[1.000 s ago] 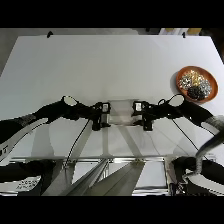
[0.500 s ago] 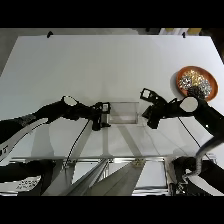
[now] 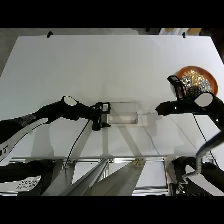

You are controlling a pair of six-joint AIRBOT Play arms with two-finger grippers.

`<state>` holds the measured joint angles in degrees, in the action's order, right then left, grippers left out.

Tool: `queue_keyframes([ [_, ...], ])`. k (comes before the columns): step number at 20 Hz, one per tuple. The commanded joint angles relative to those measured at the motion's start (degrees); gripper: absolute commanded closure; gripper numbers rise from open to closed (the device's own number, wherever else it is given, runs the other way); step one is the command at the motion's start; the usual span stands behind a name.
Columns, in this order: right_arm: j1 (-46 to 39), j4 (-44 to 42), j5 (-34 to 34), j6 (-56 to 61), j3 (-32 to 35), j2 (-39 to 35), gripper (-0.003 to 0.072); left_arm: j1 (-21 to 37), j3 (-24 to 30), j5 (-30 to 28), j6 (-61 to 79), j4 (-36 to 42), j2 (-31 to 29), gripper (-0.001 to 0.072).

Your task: Fold the box and place the chain.

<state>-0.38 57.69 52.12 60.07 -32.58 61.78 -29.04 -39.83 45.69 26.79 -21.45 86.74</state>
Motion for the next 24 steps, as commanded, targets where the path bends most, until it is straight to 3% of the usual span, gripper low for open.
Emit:
queue_keyframes([
  [1, -1.46, -6.80, 3.98, 2.84, 1.97, 4.90, 0.0666, 0.00, -0.02, -0.04, 0.02, 0.00, -0.04, 0.0557],
  [4, 0.81, -13.40, 3.93, -1.73, 4.44, 6.75, 0.0666, 0.00, -0.02, 0.00, 0.02, 0.00, -0.04, 0.0557],
  [11, 5.22, -19.15, 4.42, -4.79, 4.74, 4.83, 0.0662, 0.00, -0.02, 0.00, 0.02, 0.00, -0.04, 0.0557],
  [14, 5.68, -19.17, 4.46, -4.83, 4.74, 1.49, 0.0596, 0.00, -0.02, 0.00, 0.02, 0.00, -0.04, 0.0557],
  [16, 5.68, -19.21, 4.85, -4.22, 4.74, -0.33, 0.0447, 0.02, -0.02, -0.02, 0.02, -0.02, -0.04, 0.0557],
  [22, 8.87, -20.59, 2.64, -3.67, 4.76, -2.05, 0.0440, 0.00, -0.02, -0.02, 0.02, 0.00, -0.04, 0.0557],
  [24, 11.67, -20.41, -0.57, -2.23, 4.74, -2.05, 0.0387, 0.00, -0.02, 0.00, 0.02, -0.02, -0.04, 0.0557],
])
